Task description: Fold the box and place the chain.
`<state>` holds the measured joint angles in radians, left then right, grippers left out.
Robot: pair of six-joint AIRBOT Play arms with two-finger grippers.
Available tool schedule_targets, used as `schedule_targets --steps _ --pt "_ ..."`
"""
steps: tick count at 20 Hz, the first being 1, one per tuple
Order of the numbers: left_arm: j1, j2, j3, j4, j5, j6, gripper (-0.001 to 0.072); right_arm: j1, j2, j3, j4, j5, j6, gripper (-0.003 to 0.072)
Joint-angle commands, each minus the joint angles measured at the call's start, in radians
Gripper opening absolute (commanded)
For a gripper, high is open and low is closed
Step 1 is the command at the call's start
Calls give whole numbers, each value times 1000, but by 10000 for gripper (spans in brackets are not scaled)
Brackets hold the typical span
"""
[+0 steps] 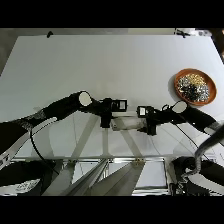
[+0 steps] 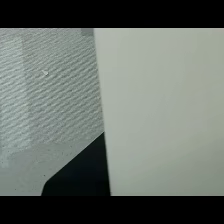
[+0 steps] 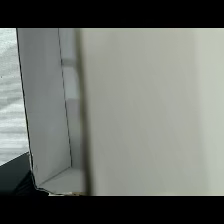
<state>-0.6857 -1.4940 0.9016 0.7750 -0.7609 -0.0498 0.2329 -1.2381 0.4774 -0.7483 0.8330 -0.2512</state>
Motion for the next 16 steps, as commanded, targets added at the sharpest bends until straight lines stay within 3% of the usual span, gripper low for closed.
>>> schedule_targets --steps 1,3,5,6,7,16 --pt "0 0 0 0 0 0 13 3 2 1 23 0 -15 588" --pt "0 0 0 0 0 0 13 3 2 1 23 2 -15 499" --pt "0 0 0 0 0 0 13 3 2 1 23 2 -15 485" --pt "0 0 0 0 0 0 13 3 2 1 23 2 -15 388" --pt "0 0 0 0 0 0 13 3 2 1 23 3 -15 343" --pt "0 0 0 0 0 0 13 3 2 1 21 -13 -19 335"
